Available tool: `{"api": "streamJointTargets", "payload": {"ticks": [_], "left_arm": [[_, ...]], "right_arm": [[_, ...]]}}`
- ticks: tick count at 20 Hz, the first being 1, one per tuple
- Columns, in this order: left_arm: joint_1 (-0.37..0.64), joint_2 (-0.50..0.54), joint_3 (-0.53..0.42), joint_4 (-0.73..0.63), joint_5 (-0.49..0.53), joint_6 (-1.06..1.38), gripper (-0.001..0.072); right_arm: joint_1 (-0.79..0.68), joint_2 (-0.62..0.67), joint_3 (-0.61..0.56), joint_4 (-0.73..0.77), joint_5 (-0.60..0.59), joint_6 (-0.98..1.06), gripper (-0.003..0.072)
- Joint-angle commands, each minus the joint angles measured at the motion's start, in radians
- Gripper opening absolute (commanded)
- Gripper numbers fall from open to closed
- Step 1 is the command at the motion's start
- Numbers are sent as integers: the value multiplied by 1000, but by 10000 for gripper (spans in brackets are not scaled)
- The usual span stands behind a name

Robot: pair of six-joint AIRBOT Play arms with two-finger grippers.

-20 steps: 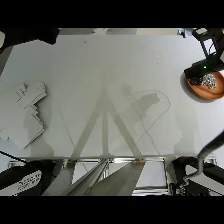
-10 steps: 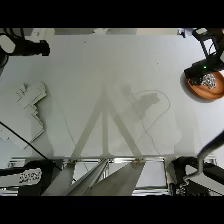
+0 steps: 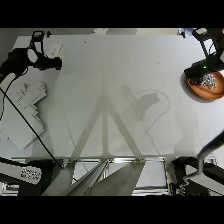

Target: Fold the box and place the chain.

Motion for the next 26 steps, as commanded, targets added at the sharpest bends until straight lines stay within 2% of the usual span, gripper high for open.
{"api": "streamJointTargets", "payload": {"ticks": [1,3,5,6,7,14,23,26], "left_arm": [[-1,-50,1,1,4,-2,102],[0,-59,1,1,0,1,326],[0,-58,1,1,-11,5,519],[0,-58,1,1,-18,5,656],[0,-56,1,1,-32,5,695],[-6,0,1,-7,-160,10,696],[-7,230,1,-12,-103,34,694],[-7,305,1,-59,-87,34,694]], "right_arm": [[0,1,0,0,0,0,12],[0,1,0,0,0,0,12],[-1,1,0,0,0,0,12],[0,1,0,0,0,0,12],[0,1,1,0,0,0,12],[0,1,0,0,0,0,12],[0,1,1,0,0,0,12],[0,1,0,0,0,0,12]]}}
